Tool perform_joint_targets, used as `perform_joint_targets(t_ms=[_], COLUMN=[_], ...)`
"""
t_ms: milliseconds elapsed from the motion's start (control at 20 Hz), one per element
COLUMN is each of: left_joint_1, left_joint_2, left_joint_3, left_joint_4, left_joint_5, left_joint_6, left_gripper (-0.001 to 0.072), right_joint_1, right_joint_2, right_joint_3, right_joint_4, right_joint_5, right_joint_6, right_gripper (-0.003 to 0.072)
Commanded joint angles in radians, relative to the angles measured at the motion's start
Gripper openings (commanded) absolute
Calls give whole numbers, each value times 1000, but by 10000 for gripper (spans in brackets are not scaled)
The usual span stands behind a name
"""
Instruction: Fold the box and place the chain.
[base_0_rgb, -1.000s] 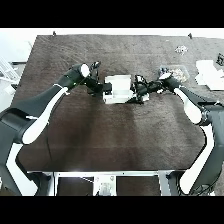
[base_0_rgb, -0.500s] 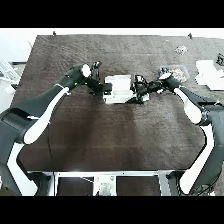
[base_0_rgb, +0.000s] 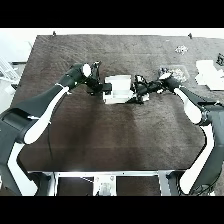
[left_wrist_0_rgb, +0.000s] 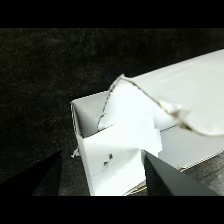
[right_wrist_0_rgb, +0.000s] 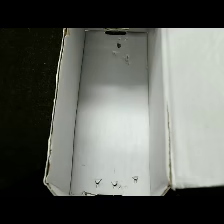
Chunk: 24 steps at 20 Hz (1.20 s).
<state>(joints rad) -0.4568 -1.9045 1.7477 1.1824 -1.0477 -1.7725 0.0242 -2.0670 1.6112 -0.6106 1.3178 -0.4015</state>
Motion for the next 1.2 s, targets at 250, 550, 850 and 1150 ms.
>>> perform_joint_targets(t_ms=[250, 550, 850, 1150], left_joint_1=[-6, -32, -52, -61], left_joint_2=[-2, -121, -155, -180], left_joint_3=[3, 209, 264, 308], left_joint_4=[45, 115, 176, 217], left_joint_5=[5, -206, -267, -307], left_joint_6=[-29, -64, -104, -104], left_gripper=[551, 551, 551, 551], right_joint_1=[1, 1, 1, 2], right_joint_2=[0, 0, 0, 0], right_joint_3=[0, 0, 0, 0], right_joint_4=[0, 0, 0, 0], right_joint_5=[0, 0, 0, 0], right_joint_6=[0, 1, 0, 1], right_gripper=[577, 577, 577, 577])
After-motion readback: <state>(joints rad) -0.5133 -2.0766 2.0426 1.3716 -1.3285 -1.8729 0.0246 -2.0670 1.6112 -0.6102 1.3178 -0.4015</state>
